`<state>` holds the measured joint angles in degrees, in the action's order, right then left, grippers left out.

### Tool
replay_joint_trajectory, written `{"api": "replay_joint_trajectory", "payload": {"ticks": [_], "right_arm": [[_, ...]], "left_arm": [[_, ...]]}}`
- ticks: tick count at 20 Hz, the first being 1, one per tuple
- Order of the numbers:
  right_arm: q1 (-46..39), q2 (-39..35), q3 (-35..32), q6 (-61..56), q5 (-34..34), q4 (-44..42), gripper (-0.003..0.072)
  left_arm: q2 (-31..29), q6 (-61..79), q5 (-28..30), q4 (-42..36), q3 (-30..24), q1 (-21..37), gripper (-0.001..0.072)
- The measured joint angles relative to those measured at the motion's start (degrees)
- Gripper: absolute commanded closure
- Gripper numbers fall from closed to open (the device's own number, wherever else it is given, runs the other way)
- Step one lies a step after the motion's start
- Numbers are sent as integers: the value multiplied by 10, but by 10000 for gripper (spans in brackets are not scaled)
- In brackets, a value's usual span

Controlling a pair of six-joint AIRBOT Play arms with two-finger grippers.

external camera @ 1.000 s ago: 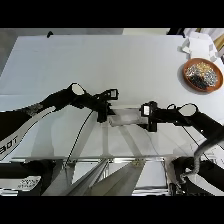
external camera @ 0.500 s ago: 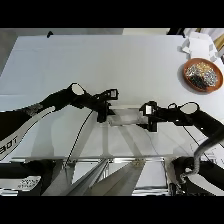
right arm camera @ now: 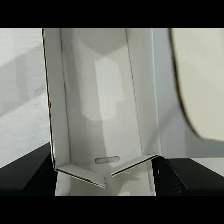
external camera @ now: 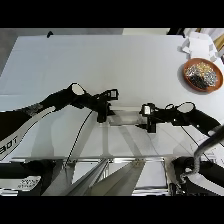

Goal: Fold the box and place the chain.

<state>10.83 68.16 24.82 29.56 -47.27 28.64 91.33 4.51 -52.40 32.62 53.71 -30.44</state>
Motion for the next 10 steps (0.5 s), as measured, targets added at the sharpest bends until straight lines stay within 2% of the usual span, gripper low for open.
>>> {"api": "replay_joint_trajectory", "payload": {"ticks": [10], "right_arm": [[0,26,0,35,4,-16,163]], "left_arm": [[0,0,0,0,0,0,698]]}}
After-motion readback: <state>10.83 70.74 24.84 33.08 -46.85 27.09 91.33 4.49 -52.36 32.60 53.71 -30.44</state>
